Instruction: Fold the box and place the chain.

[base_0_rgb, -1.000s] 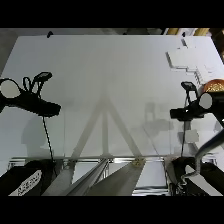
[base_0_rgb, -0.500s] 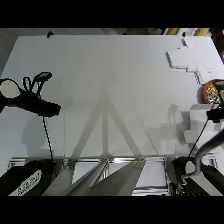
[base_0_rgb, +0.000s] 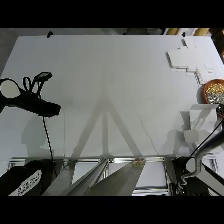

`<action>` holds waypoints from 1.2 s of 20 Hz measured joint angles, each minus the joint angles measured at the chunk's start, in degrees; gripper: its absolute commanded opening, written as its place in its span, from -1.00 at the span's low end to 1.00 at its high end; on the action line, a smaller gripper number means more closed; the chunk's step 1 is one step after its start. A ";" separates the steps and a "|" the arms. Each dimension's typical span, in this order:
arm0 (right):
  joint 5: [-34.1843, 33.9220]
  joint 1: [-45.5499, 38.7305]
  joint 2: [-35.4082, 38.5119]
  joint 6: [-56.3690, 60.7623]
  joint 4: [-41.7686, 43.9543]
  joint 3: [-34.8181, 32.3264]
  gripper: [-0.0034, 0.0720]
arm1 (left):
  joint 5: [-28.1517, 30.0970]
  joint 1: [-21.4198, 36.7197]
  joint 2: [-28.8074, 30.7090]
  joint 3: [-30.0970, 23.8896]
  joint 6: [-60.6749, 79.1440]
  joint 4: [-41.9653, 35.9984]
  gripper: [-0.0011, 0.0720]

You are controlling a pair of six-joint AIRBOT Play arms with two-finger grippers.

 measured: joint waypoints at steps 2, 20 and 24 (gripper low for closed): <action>-0.59 -0.57 -2.40 -0.59 0.00 0.00 -0.45 | 0.02 0.00 0.02 0.00 -0.02 0.00 -0.95; 12.24 29.88 22.03 -1.75 36.33 -5.55 -0.86 | 0.04 0.00 0.00 0.00 -0.02 0.00 -0.95; 10.93 40.79 28.13 2.99 41.38 -9.25 -0.86 | 0.94 0.00 0.02 0.00 -0.02 -0.20 -0.95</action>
